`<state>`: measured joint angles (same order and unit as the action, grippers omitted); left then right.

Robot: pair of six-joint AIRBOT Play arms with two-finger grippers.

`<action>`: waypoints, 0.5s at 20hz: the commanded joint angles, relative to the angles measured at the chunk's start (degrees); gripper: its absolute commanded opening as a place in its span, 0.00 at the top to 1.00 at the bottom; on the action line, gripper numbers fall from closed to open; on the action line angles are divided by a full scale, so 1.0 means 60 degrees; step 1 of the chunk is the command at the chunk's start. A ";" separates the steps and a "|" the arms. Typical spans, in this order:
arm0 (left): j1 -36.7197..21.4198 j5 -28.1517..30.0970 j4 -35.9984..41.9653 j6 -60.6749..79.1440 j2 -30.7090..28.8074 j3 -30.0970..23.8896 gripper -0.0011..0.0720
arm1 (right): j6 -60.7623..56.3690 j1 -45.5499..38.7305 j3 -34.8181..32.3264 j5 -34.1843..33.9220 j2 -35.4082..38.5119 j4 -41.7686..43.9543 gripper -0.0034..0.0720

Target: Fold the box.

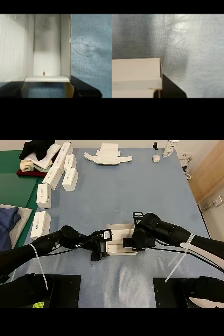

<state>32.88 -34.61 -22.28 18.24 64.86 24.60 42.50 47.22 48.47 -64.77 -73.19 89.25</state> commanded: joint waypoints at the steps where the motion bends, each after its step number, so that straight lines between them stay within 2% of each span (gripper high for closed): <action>1: -0.0007 -0.0004 0.0000 -0.0007 0.0000 0.0007 0.50 | -0.0080 0.0011 0.0011 0.0026 -0.0011 0.0204 0.96; 2: -0.0007 -0.0004 0.0000 -0.0004 0.0000 0.0007 0.50 | -0.0080 0.0011 0.0015 0.0015 -0.0007 0.0284 0.95; 4: -0.0007 -0.0004 0.0000 -0.0007 0.0000 0.0007 0.50 | -0.0076 0.0011 0.0033 -0.0120 0.0011 0.0342 0.45; 10: -0.0007 -0.0004 0.0000 -0.0004 0.0000 0.0007 0.50 | 0.0109 0.0004 0.0423 -0.0324 0.0007 0.0186 0.44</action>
<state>32.88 -34.63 -22.26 18.20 64.86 24.60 42.48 47.27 49.82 -66.19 -73.14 90.76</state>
